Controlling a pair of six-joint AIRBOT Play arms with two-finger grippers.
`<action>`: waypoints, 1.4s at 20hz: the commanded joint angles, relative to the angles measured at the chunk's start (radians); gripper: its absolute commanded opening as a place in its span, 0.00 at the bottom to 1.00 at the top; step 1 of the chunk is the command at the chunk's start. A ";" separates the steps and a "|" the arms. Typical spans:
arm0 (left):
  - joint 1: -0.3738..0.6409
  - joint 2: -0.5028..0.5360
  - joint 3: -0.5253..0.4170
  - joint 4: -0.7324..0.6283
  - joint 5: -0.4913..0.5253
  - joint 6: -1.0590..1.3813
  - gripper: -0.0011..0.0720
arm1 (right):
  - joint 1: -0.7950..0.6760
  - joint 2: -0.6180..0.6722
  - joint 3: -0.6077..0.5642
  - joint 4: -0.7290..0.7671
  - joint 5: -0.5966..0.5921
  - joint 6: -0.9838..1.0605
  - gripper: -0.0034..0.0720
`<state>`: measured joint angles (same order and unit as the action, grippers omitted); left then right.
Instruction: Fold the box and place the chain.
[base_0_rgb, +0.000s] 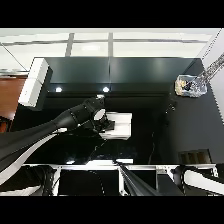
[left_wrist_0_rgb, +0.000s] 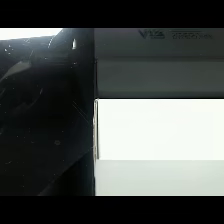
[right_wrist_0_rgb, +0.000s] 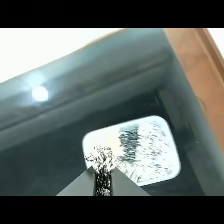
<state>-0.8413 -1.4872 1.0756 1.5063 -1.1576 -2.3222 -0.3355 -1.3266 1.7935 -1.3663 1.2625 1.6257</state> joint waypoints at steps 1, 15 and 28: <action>0.001 -0.001 0.000 0.000 0.001 -0.001 0.05 | 0.001 0.071 0.000 0.139 0.059 -0.061 0.06; 0.001 -0.001 0.000 0.000 -0.003 -0.001 0.05 | 0.340 0.273 -0.046 0.247 0.282 -0.150 0.06; 0.001 -0.001 0.000 0.000 0.000 -0.001 0.05 | 0.537 0.272 -0.269 0.597 0.356 -0.355 0.06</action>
